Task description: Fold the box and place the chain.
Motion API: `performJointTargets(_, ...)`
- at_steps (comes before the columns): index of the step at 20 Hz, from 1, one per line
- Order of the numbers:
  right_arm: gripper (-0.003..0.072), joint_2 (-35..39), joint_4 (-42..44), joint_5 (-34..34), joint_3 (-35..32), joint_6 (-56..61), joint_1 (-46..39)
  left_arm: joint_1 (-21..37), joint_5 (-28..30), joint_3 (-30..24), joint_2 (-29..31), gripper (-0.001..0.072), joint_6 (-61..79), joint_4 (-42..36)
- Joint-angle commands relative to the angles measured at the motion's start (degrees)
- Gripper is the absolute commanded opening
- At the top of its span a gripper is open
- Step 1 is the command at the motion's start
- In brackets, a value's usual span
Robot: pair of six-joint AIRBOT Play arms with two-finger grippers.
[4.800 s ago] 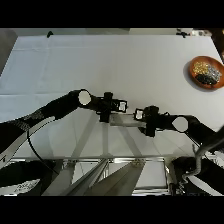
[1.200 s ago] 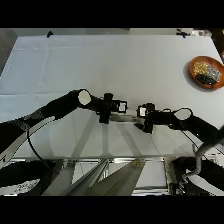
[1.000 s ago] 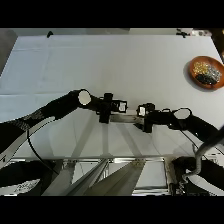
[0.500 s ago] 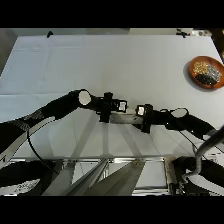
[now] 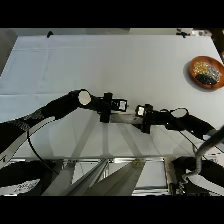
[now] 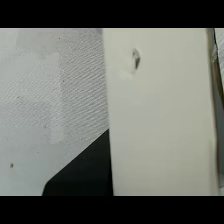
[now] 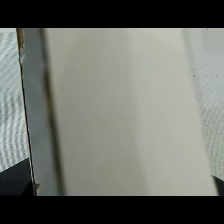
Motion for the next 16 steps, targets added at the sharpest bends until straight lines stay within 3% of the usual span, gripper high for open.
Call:
performJointTargets(1, 0.061, 0.0, -0.1, 1.4, 0.0, 0.1, 0.0, 0.1, 0.1, 0.0, 0.0, 0.0016, -1.4, 0.0)
performJointTargets(6, 0.0667, 0.0, 0.1, 4.0, 0.0, 0.1, 0.0, 0.1, 0.3, 0.0, 0.0, 0.0016, -1.4, 0.0)
performJointTargets(11, 0.0658, 0.2, 0.2, 4.4, 0.0, 0.6, 0.0, 0.1, 0.2, 0.0, 0.0, 0.0016, -1.4, 0.0)
performJointTargets(13, 0.064, 0.2, 0.1, 5.2, 0.0, 2.8, 0.0, 0.1, 0.3, 0.0, 0.0, 0.0015, -1.4, 0.0)
performJointTargets(16, 0.0551, 0.2, -0.1, 5.2, 0.0, 3.5, 0.0, 0.1, 0.3, 0.0, 0.0, 0.0015, -1.3, 0.1)
